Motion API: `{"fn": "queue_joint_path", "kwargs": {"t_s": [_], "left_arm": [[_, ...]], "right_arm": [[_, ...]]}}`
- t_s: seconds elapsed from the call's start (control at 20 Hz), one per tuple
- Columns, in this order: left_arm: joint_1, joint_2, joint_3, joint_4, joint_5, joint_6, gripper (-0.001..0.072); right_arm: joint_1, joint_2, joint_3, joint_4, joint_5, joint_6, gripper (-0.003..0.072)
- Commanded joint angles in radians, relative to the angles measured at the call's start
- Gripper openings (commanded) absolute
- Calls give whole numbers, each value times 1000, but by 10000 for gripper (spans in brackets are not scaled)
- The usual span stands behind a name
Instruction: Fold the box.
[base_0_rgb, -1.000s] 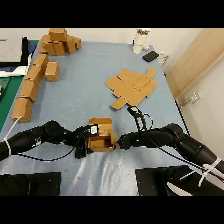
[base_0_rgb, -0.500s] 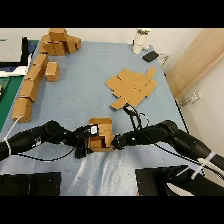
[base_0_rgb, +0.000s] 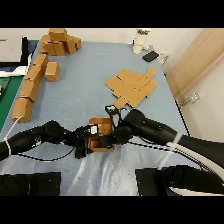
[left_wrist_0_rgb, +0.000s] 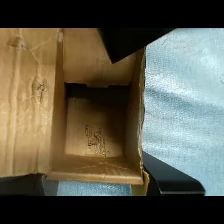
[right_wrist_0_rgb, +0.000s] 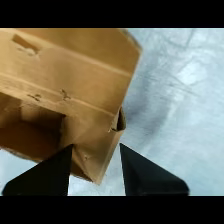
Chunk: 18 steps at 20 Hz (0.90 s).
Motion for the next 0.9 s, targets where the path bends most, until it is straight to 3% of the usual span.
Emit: {"fn": "queue_joint_path", "kwargs": {"t_s": [0.0,0.1,0.2,0.3,0.35,0.45,0.5,0.55,0.6,0.85], "left_arm": [[0,0,1,0,0,0,389],[0,0,1,0,0,0,389],[0,0,1,0,0,0,389],[0,0,1,0,0,0,389],[0,0,1,0,0,0,389],[0,0,1,0,0,0,389],[0,0,1,0,0,0,389],[0,0,1,0,0,0,389],[0,0,1,0,0,0,389],[0,0,1,0,0,0,389]], "right_arm": [[70,-130,116,-105,-149,183,428],[75,-171,138,-119,-186,220,421],[74,-183,141,-151,-207,245,275],[75,-185,141,-159,-216,247,53],[75,-186,141,-159,-215,247,4],[75,-186,141,-158,-211,247,4],[75,-185,141,-153,-211,247,106],[75,-183,142,-154,-215,247,360],[75,-179,143,-148,-220,243,454],[69,-86,165,-147,-234,237,454]]}}
